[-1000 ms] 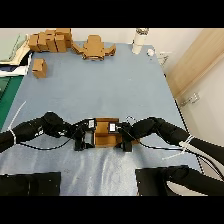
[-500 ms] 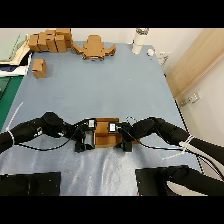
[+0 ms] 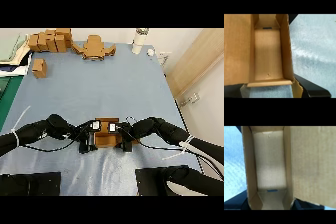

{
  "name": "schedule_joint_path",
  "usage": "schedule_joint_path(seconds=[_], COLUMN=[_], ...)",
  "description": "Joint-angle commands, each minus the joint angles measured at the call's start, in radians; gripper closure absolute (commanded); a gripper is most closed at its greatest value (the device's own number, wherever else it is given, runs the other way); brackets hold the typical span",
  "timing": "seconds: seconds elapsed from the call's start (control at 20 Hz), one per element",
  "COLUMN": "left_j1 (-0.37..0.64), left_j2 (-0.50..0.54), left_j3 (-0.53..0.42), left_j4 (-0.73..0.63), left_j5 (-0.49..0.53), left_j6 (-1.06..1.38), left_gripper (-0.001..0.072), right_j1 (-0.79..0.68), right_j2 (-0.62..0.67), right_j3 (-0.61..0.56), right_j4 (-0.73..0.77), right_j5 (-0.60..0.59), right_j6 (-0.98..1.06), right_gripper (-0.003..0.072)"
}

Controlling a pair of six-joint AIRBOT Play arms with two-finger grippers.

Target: Fold the box.

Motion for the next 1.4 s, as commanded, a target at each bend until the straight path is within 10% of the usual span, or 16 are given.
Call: schedule_joint_path(seconds=[0.0,0.15,1.35], left_j1=[-0.012,-0.012,-0.012], left_j2=[-0.005,-0.005,-0.005], left_j3=[0.003,0.003,0.003], left_j4=[-0.005,-0.004,-0.002], left_j5=[0.024,0.024,0.021], left_j6=[-0.001,-0.005,-0.005], left_gripper=[0.0026,0.0191,0.019], right_j1=[0.0,0.0,0.0], right_j2=[0.0,0.0,0.0], right_j3=[0.0,0.0,0.0], right_j4=[0.0,0.0,0.013], right_j5=[-0.001,-0.001,-0.002], right_j6=[0.0,0.0,0.0], right_gripper=[0.0165,0.0165,0.0165])
